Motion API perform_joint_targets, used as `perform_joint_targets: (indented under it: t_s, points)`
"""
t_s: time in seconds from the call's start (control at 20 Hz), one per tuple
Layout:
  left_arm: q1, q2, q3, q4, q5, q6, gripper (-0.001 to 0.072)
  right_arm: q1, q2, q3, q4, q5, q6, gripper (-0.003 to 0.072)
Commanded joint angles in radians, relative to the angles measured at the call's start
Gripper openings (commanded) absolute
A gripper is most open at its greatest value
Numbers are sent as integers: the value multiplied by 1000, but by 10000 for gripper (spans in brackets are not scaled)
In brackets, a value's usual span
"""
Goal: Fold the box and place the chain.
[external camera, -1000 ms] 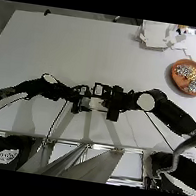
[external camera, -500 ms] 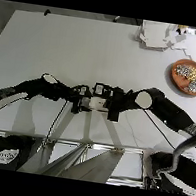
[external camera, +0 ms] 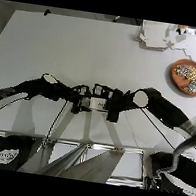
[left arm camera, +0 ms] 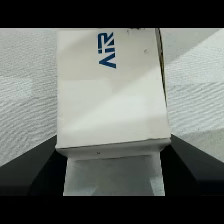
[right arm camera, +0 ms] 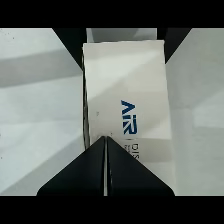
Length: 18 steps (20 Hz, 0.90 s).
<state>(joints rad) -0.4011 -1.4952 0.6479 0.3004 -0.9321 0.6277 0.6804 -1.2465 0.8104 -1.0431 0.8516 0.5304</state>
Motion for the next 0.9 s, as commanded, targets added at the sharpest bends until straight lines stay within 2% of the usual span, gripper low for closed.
perform_joint_targets:
  t_s: [0.0, 0.35, 0.6, 0.7, 0.85]
  points:
    - [0, 1, 1, 0, 0, -1, 87, 0, -38, -1, 1, 3, 1, 21]
    - [1, 1, 1, 0, 0, -1, 87, 0, -24, -1, 0, -2, 0, 21]
    - [1, 1, 1, 0, 0, -1, 87, -18, 106, 0, -31, -57, 81, 21]
    - [0, 1, 1, 0, 0, 0, 87, -63, 175, 0, -100, -16, 215, 21]
    - [0, 1, 1, 0, 0, -1, 87, -187, 261, 0, -220, 137, 410, 21]
